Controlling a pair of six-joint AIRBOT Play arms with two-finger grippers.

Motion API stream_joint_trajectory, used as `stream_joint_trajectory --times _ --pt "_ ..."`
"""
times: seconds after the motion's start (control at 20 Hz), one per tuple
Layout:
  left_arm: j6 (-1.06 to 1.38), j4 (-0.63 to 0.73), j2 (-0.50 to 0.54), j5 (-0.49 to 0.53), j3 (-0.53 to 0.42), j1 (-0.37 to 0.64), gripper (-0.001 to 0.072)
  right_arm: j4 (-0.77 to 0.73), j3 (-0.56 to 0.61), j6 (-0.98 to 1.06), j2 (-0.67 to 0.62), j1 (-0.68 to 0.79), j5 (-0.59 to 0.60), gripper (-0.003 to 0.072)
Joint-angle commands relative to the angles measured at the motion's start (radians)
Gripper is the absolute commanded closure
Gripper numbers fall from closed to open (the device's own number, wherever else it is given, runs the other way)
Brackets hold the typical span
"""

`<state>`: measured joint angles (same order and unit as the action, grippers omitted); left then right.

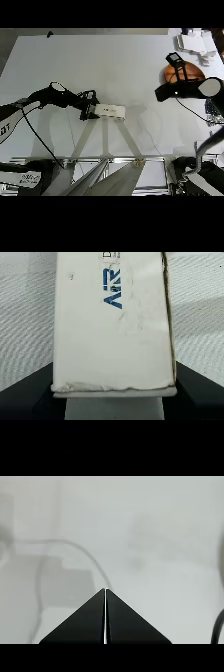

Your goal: Fold the box and place the chain.

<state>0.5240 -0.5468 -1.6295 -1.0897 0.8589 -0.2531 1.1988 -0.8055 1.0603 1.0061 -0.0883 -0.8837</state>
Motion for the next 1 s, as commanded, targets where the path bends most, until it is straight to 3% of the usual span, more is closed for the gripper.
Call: stream_joint_trajectory --times 0.0,0.05,0.1,0.15,0.3,0.45,0.7,0.85,0.95 --pt "-0.001 0.000 0.000 -0.011 0.000 -0.001 0.0399 0.125 -0.001 0.066 -0.009 0.087 -0.064 0.0673" --pt "-0.002 0.000 0.000 -0.009 0.001 -0.002 0.0468 0.125 -0.001 0.066 -0.009 0.092 -0.057 0.0673" --pt "-0.001 0.000 0.000 -0.013 0.001 -0.002 0.0676 0.124 -0.001 0.066 -0.010 0.092 -0.045 0.0673" --pt "-0.005 0.000 0.002 -0.017 0.001 -0.002 0.0700 0.114 0.000 0.066 -0.010 0.092 -0.034 0.0673" --pt "-0.194 -0.025 0.060 -0.049 0.002 0.010 0.0705 0.090 -0.001 0.066 -0.010 0.092 -0.025 0.0673" --pt "-0.490 -0.148 0.227 -0.032 0.002 0.049 0.0705 0.082 -0.001 0.066 -0.010 0.092 -0.026 0.0673" --pt "-0.935 -0.578 0.525 -0.003 0.002 0.188 0.0702 0.080 -0.001 0.066 -0.010 0.092 -0.025 0.0673" --pt "-1.197 -0.864 0.621 0.005 0.002 0.285 0.0701 0.076 -0.001 0.066 -0.010 0.092 -0.025 0.0673" --pt "-1.328 -0.985 0.659 0.051 0.002 0.358 0.0706 0.076 -0.001 0.066 -0.010 0.092 -0.024 0.0673"
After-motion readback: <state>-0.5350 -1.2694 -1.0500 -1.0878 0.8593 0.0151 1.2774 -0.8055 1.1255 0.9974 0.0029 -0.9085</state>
